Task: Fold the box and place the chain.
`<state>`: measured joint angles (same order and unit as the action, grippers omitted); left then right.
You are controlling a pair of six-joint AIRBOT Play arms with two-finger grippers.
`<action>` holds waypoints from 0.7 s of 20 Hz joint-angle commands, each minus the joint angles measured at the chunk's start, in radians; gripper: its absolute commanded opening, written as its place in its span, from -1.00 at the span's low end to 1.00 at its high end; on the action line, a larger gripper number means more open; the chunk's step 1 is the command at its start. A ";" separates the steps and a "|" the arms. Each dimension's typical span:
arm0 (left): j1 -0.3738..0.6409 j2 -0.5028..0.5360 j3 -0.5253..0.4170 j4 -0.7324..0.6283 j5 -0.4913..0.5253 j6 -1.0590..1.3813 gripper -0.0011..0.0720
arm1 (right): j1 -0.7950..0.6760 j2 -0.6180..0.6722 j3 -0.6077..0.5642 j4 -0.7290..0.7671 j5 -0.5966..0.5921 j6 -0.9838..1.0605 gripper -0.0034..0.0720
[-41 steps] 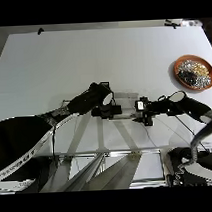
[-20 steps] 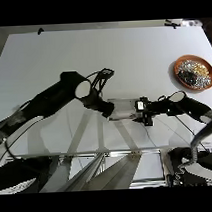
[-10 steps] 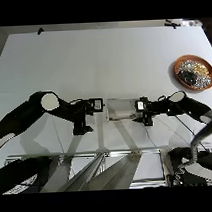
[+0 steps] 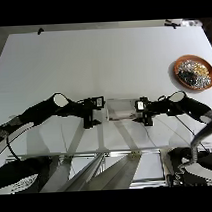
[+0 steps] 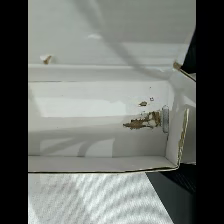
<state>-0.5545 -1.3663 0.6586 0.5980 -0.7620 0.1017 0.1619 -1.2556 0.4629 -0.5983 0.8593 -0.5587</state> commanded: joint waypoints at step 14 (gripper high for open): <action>-0.063 -0.069 -0.002 -0.238 0.047 0.266 0.97 | 0.000 0.001 0.000 0.000 0.000 0.000 0.16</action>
